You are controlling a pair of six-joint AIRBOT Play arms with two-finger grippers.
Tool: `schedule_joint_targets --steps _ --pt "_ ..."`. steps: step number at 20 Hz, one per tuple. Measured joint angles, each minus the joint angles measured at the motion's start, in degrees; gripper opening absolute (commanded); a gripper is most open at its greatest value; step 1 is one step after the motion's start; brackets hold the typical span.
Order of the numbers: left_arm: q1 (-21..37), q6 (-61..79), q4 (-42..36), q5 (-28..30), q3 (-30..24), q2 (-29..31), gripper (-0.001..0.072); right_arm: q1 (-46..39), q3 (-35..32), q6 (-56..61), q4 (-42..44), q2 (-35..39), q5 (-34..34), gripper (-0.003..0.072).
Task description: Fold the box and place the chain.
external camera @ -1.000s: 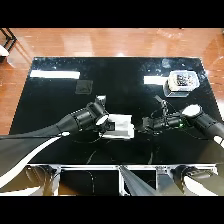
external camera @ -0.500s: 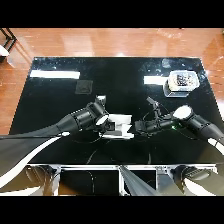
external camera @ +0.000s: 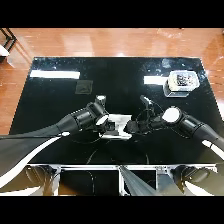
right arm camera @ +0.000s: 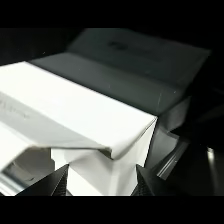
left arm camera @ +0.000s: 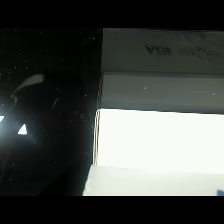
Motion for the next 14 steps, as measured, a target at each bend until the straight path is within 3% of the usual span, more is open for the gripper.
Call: schedule_joint_targets --steps 13,14 --pt "0.00 0.04 0.61 -0.15 0.00 0.00 0.0018 9.90 8.28 23.17 -19.76 -4.83 1.07 0.0468" --pt "0.00 0.04 0.66 -0.22 0.00 0.02 0.0018 10.49 9.01 24.15 -20.52 -5.31 1.36 0.0390"
